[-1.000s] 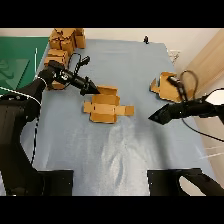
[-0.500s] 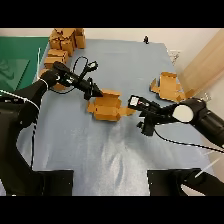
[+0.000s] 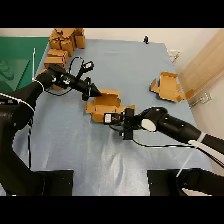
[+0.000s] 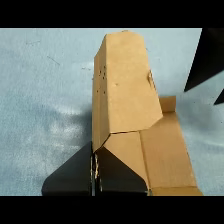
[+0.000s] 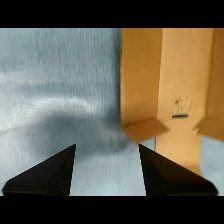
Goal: Fold the box.
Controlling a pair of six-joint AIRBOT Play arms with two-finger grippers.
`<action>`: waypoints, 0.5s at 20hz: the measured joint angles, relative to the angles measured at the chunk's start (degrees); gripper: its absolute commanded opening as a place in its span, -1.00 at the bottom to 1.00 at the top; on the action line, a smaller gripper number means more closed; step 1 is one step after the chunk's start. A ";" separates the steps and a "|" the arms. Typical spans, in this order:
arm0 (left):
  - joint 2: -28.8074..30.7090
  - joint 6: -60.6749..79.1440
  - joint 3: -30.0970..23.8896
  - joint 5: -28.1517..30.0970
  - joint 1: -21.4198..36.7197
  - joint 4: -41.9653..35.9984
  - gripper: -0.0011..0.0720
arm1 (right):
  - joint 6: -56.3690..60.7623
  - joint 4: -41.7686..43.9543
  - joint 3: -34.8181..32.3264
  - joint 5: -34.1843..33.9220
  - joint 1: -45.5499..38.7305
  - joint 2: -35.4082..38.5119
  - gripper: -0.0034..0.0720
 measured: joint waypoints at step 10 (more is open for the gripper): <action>0.04 0.17 -0.11 -1.42 0.35 -0.17 -0.93 | -0.31 -4.50 0.00 -14.23 1.27 -7.89 0.71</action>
